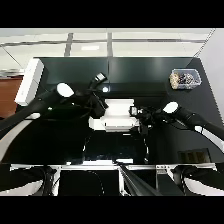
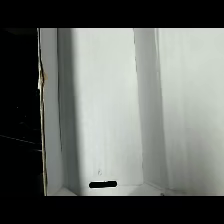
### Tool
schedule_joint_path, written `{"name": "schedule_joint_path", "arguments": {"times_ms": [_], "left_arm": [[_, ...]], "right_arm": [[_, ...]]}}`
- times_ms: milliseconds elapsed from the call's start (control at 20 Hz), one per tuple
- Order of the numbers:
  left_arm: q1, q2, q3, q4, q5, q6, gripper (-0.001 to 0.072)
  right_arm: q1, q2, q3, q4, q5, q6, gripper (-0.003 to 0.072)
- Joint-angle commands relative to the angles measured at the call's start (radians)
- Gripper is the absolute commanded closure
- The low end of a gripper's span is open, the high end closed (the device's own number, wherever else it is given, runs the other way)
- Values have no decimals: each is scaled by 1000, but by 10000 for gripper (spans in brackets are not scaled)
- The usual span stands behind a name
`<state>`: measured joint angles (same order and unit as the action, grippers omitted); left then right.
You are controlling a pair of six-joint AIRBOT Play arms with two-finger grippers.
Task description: Fold the box and place the chain.
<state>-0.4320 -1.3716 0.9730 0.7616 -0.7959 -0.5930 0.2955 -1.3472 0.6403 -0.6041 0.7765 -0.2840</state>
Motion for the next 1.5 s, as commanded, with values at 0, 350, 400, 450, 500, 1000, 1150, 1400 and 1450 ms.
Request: {"name": "schedule_joint_path", "arguments": {"times_ms": [0, 350, 400, 450, 500, 1000, 1150, 1400, 1450], "left_arm": [[74, 145, -14, 136, -98, -16, 683], [32, 161, -209, 139, -103, 629, 2], [7, 144, -209, 162, -48, 628, 2], [-18, 126, -209, 173, -4, 628, 2], [-39, 106, -209, 178, 28, 627, 3], [-71, 41, -206, -5, 1, 597, 385], [-71, 41, -206, -5, 10, 597, 550], [-71, 14, -206, -138, 11, 598, 549], [-71, 1, -206, -174, 11, 598, 549]], "right_arm": [[0, 0, 0, 0, 1, 0, 444], [0, 0, 0, 0, 1, 0, 444], [0, 0, 0, 0, 1, 0, 444], [0, 0, 0, 0, 1, 0, 444], [0, 0, 0, 1, 1, 0, 444], [0, 0, 0, 0, 1, 0, 444], [0, 0, 0, 0, 1, 0, 444], [0, 0, 0, 0, 1, 0, 444], [0, 0, 0, 0, 1, 0, 444]]}}
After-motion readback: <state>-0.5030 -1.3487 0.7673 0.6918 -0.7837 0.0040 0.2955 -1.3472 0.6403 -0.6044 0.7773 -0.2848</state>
